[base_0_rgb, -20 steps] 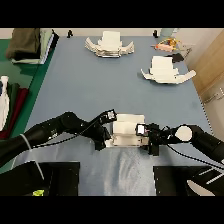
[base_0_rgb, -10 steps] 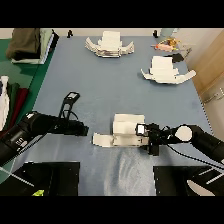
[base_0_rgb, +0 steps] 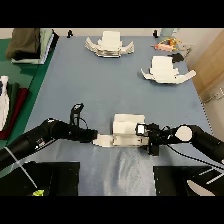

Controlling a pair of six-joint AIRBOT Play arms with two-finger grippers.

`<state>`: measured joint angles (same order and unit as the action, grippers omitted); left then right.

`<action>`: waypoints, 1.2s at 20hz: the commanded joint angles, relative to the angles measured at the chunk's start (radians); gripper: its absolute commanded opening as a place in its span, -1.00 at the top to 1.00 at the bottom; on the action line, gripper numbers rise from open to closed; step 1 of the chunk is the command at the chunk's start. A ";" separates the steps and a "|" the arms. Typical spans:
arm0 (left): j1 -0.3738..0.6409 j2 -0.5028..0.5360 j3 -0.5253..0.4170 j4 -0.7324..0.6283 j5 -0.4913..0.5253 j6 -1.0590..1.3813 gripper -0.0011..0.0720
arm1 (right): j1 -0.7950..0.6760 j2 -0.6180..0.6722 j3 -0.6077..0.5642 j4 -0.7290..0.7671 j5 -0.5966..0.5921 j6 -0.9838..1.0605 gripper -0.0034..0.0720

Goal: Fold the box.

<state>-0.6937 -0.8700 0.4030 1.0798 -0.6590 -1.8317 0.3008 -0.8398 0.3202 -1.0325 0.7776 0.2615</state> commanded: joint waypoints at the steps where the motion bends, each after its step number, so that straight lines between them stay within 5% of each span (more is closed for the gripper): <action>1: -0.082 -0.079 0.007 -0.105 0.137 -0.007 0.93 | 0.000 0.000 0.000 0.000 0.000 0.000 -0.27; 5: -0.098 -0.061 0.072 -0.115 0.124 0.025 0.92 | 0.000 0.000 0.000 0.000 0.000 0.000 -0.27; 6: -0.098 -0.061 0.082 -0.115 0.107 0.030 0.52 | 0.000 0.000 0.000 0.000 0.000 0.000 -0.27; 7: -0.098 -0.060 0.086 -0.119 0.091 0.029 -0.25 | 0.000 0.000 0.000 0.000 0.000 0.000 -0.27; 8: -0.098 -0.060 0.086 -0.124 0.078 0.029 -0.33 | 0.000 0.000 0.000 0.000 0.000 0.000 -0.27; 17: -0.098 -0.080 0.086 -0.310 0.076 0.143 -0.33 | 0.000 0.000 0.000 0.000 0.000 0.000 -0.27; 24: -0.098 -0.118 0.101 -0.319 0.056 0.154 -0.33 | 0.000 0.000 0.000 0.000 0.000 0.000 -0.27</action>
<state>-0.7918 -0.9813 0.4946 0.7738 -0.5823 -1.6966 0.3008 -0.8398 0.3199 -1.0325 0.7773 0.2611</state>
